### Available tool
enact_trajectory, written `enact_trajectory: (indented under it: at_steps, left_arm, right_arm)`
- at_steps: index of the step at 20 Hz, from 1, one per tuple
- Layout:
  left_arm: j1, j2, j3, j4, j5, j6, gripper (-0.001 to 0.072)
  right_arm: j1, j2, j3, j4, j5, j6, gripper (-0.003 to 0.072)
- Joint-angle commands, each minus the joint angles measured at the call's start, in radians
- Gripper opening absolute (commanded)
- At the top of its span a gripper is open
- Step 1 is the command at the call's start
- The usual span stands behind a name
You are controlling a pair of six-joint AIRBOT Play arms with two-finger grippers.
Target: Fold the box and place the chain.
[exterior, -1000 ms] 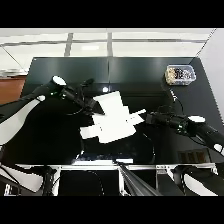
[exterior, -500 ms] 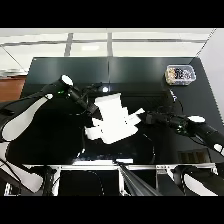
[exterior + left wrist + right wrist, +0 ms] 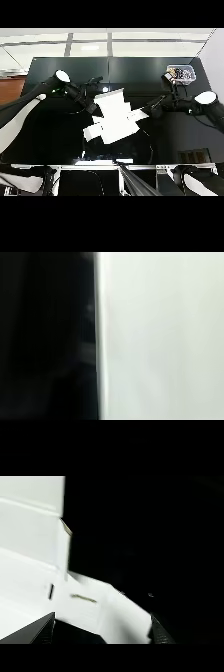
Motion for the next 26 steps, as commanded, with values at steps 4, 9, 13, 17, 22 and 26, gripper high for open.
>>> enact_trajectory:
  at_steps: [4, 9, 13, 17, 22, 26]
  left_arm:
    - [-0.02, 0.132, -0.131, -0.001, 0.284, 0.488, 0.0024]
    - [-0.068, 0.111, -0.132, 0.136, 0.443, 0.611, 0.0024]
    - [-0.12, 0.106, -0.132, 0.234, 0.5, 0.611, 0.0025]
    - [-0.126, 0.099, -0.132, 0.233, 0.5, 0.61, 0.0025]
    - [-0.125, 0.096, -0.132, 0.233, 0.497, 0.598, 0.0026]
    - [-0.126, 0.095, -0.132, 0.233, 0.485, 0.592, 0.0026]
  right_arm:
    - [0.06, -0.015, 0.071, -0.161, -0.006, -0.126, 0.0669]
    - [0.094, -0.022, 0.063, -0.22, -0.041, -0.157, 0.0669]
    - [0.095, -0.049, 0.029, -0.219, -0.032, -0.161, 0.0669]
    - [0.131, -0.05, -0.044, -0.216, -0.027, -0.208, 0.0669]
    - [0.202, -0.051, -0.067, -0.216, -0.052, -0.241, 0.0669]
    - [0.259, -0.052, -0.07, -0.216, -0.053, -0.285, 0.0669]
